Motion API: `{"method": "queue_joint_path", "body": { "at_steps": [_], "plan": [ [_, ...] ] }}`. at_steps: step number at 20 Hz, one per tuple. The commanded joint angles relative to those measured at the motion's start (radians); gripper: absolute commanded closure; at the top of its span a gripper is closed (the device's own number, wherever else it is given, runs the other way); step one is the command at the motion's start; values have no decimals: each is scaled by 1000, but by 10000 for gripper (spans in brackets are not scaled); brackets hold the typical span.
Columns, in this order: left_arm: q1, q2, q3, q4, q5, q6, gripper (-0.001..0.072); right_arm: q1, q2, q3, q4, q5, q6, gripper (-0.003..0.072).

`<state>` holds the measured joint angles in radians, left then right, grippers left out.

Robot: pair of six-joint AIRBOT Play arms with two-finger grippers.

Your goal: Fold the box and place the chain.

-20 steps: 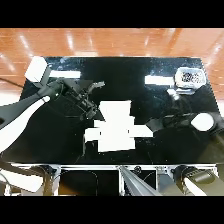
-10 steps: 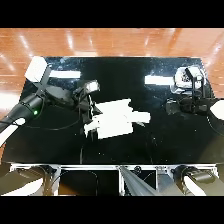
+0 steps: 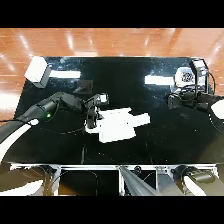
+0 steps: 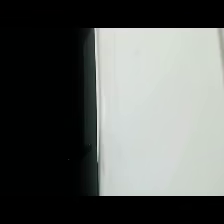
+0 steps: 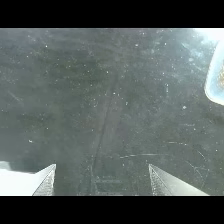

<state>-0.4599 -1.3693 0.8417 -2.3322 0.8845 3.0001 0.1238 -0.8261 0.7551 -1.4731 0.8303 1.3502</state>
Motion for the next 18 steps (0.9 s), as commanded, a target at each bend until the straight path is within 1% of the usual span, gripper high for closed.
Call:
{"method": "queue_joint_path", "body": {
  "at_steps": [1, 4, 6, 8, 11, 12, 14, 15, 16, 18],
  "plan": [
    [-4, -15, 0, -25, 20, -9, 692, 0, 0, 1, -2, 0, 0, -27],
    [-8, -15, 0, -12, 8, 0, 694, -1, 0, 1, -2, 0, 0, -27],
    [-34, -14, 0, 101, 3, 0, 694, -1, 0, 1, 3, -5, 0, -27],
    [-86, -13, -1, 209, 26, 0, 695, -1, 0, 1, 3, -13, 0, -28],
    [-136, 3, -1, 222, 8, 0, 696, -1, 0, 1, 2, 5, -21, -27],
    [-135, 8, -1, 218, -6, 0, 695, -1, 0, 1, 3, 29, -105, -27],
    [-123, 10, -1, 197, -29, 0, 695, -1, -2, -23, 46, 118, -411, -27],
    [-116, 10, -1, 187, -29, 0, 695, -1, -2, -58, 106, 173, -599, -27],
    [-110, 9, -1, 176, -28, 0, 694, -1, -7, -102, 168, 206, -727, -27],
    [-104, 9, -1, 168, -26, 0, 694, 8, -24, -210, 328, 206, -904, -27]
  ]
}}
